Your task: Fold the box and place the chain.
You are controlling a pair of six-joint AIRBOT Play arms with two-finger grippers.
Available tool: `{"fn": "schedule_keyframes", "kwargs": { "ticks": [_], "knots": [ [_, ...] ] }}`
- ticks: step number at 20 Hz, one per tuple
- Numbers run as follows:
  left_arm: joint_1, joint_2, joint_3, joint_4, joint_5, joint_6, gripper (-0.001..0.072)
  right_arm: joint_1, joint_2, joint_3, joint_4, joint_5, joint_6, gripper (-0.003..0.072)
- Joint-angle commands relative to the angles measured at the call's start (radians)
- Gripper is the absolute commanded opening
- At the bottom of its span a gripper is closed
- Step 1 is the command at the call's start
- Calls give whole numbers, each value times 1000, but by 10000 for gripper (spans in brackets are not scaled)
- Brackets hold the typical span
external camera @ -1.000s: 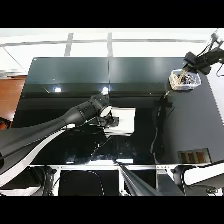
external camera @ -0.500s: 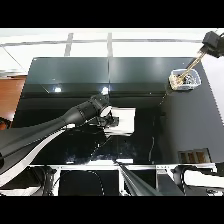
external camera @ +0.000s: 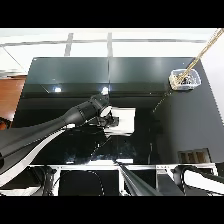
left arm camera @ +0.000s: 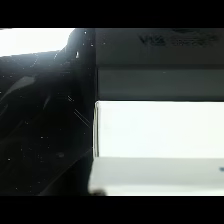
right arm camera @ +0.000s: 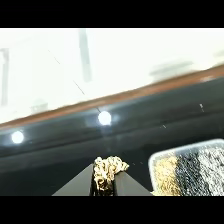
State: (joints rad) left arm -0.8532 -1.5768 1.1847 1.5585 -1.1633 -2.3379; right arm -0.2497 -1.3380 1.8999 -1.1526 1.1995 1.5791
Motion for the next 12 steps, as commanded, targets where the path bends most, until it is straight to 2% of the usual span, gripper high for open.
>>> {"fn": "schedule_keyframes", "kwargs": {
  "ticks": [1, 4, 12],
  "knots": [
    [0, 0, -1, 0, -1, 0, 25, 1, 72, 22, 87, 27, -70, 16],
    [0, 0, -1, 0, 0, 0, 25, 2, 136, 22, 92, 42, -74, 16],
    [0, 0, -1, 0, -1, 0, 25, 2, 242, 22, 294, 114, -118, 16]
  ]
}}
